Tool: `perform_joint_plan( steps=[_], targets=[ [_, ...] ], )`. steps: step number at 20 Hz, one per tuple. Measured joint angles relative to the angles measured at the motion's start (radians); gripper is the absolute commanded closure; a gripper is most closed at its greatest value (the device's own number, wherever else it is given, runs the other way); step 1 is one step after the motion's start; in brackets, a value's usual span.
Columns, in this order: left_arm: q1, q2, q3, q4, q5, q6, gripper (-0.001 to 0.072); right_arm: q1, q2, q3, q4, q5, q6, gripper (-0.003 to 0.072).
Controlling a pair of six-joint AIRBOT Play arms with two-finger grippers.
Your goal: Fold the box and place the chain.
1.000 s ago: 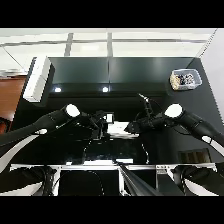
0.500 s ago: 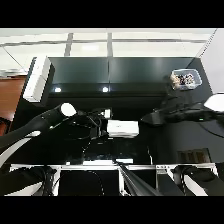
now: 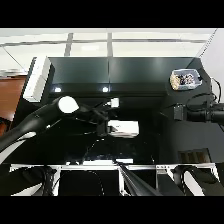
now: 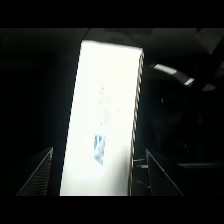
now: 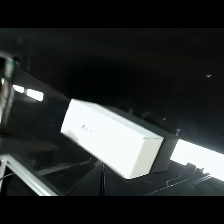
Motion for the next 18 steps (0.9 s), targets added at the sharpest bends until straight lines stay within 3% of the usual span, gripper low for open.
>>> perform_joint_plan(
  steps=[4, 7, 18],
  targets=[
    [-0.045, -0.154, 0.13, 0.008, -0.002, -0.059, -0.0002, -0.009, 0.004, 0.0, -0.014, 0.001, 0.0, 0.0673],
    [-0.056, -0.214, 0.172, 0.01, -0.023, -0.093, -0.0002, -0.011, 0.005, 0.0, -0.045, 0.007, -0.001, 0.0673],
    [-0.077, -0.254, 0.206, 0.088, -0.135, -0.179, -0.0001, -0.012, 0.005, 0.0, -0.093, 0.01, -0.007, 0.0673]
  ],
)
